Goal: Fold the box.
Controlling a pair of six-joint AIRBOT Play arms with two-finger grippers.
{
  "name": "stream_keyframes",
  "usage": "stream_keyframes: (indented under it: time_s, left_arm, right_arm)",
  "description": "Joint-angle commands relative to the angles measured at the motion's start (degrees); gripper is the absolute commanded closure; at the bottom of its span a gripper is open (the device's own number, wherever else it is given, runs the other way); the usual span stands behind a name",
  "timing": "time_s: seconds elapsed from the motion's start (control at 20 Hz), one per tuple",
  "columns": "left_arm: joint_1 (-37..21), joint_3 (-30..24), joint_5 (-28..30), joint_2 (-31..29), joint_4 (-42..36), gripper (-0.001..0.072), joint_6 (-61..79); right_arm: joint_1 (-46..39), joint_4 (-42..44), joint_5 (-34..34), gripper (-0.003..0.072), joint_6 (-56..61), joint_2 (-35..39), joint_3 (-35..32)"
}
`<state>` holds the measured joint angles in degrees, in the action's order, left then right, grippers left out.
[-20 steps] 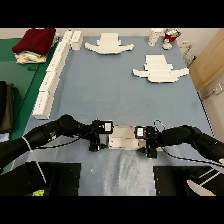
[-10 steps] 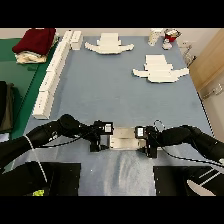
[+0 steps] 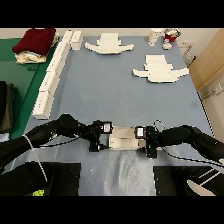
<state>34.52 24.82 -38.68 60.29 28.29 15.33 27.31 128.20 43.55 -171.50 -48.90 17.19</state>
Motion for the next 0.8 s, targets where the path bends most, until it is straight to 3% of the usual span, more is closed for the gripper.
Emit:
stream_keyframes:
  time_s: [0.0,0.75]
  left_arm:
    - [-0.11,-0.26,-2.03,-0.02,0.26,0.0010,0.13]
    - [4.09,-1.07,2.78,0.66,-2.08,0.0010,0.07]
  right_arm:
    - [0.04,0.00,0.02,0.0180,0.02,0.04,0.00]
    - [0.04,0.00,0.00,0.0180,0.02,0.04,0.00]
